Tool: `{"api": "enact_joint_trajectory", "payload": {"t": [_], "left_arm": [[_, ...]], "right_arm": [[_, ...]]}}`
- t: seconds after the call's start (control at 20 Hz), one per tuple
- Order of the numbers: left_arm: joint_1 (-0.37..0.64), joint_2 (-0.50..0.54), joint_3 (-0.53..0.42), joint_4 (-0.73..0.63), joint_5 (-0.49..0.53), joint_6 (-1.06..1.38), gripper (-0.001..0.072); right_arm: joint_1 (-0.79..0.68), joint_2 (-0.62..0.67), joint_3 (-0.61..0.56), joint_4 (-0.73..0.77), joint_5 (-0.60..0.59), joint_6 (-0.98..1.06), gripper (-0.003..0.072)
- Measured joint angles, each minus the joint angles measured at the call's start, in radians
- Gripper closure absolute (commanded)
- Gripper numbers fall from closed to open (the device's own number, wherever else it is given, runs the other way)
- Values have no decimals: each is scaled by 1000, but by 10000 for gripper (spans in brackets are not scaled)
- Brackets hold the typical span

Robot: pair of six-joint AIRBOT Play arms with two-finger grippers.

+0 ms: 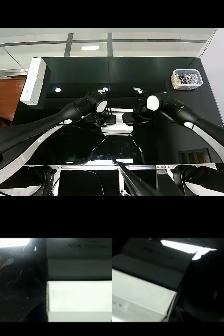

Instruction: Fold the box and place the chain.

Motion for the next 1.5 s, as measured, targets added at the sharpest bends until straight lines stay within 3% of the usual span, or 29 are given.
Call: {"api": "enact_joint_trajectory", "payload": {"t": [0.15,0.2,0.5,0.55,0.6,0.75,0.85,0.9,0.95,1.05,1.1,1.2,1.5], "left_arm": [[0,0,0,0,1,0,679],[0,0,0,0,2,0,679],[0,0,0,0,6,0,679],[0,0,0,0,6,0,679],[0,0,0,-3,10,-1,679],[0,0,0,-3,4,-3,679],[0,0,0,0,4,2,679],[0,0,0,2,6,2,679],[0,0,0,2,3,2,679],[0,0,0,-2,4,-3,679],[0,0,0,-2,5,-2,679],[0,0,0,1,7,1,679],[0,0,0,1,8,1,679]], "right_arm": [[70,-21,26,-121,12,142,386],[89,-29,31,-155,23,188,417],[139,-63,56,-257,61,336,452],[142,-66,58,-264,66,353,646],[145,-67,60,-267,69,366,664],[147,-69,63,-271,77,397,662],[148,-71,64,-267,81,401,489],[148,-71,64,-267,87,402,494],[148,-71,64,-263,83,406,628],[149,-71,64,-261,82,420,664],[149,-71,64,-261,82,419,660],[149,-69,65,-259,85,416,286],[145,63,94,-272,151,323,288]]}}
